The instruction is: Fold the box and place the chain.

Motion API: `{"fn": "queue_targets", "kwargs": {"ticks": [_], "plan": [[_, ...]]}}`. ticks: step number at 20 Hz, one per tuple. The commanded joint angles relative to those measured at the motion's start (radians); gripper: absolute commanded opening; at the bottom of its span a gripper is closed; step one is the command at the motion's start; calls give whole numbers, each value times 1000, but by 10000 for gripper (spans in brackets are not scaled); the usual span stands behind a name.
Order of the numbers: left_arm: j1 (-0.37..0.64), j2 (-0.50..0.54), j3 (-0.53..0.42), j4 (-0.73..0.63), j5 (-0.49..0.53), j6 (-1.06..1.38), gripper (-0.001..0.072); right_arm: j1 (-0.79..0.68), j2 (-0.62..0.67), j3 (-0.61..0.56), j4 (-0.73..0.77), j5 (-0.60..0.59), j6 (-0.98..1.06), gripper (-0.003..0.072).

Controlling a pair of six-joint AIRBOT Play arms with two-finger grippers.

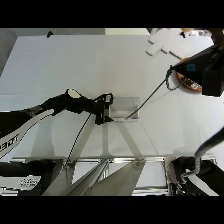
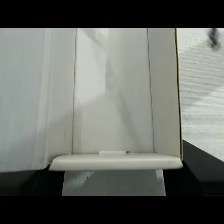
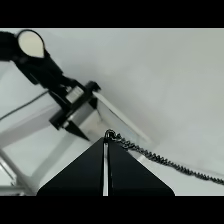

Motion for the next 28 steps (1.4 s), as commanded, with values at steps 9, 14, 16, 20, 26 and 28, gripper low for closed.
{"fn": "queue_targets", "kwargs": {"ticks": [9, 14, 16, 20, 26, 28], "plan": [[0, 1, 0, 0, 0, 0, 206, 161, -5, 0, 8, -182, 25, 17], [0, 1, 0, 0, 0, 0, 206, 161, -11, 0, 8, -201, 28, 17], [0, 1, 0, 0, 0, 0, 206, 161, -37, 0, 9, -185, 32, 17], [0, 1, 0, 0, 0, 0, 206, 161, -129, -17, 5, -169, 23, 17], [0, 1, 0, 0, 0, 0, 206, 161, -196, -16, 0, -193, 15, 17], [0, 1, 0, 0, 0, 0, 206, 161, -197, -16, 0, -184, 16, 17]]}}
